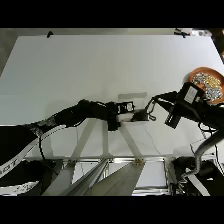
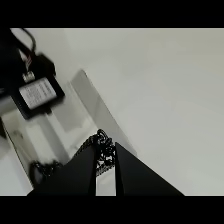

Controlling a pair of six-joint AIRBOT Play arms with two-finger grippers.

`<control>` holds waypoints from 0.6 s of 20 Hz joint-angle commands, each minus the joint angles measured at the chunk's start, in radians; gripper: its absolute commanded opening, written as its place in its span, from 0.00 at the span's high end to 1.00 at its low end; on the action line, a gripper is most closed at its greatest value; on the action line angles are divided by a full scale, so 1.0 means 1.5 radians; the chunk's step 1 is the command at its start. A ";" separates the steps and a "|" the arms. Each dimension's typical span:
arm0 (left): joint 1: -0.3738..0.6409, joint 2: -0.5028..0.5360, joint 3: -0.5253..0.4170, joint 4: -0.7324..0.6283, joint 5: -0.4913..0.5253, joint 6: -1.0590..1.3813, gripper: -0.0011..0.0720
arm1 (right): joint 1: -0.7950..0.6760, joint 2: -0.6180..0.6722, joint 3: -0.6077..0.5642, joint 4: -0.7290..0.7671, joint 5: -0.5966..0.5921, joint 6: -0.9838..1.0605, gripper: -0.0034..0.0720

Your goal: Fold the box and place the chain.

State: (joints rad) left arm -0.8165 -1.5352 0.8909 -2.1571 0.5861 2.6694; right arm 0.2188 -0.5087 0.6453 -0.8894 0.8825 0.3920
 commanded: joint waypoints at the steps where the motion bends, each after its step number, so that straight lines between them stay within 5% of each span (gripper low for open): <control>1: 0.000 0.001 0.001 0.000 0.000 0.000 0.51 | 0.000 0.007 0.001 0.114 -0.007 -0.006 0.94; 12: 0.000 0.001 0.001 0.000 0.000 0.000 0.51 | 0.000 0.007 0.001 0.267 -0.003 -0.057 0.94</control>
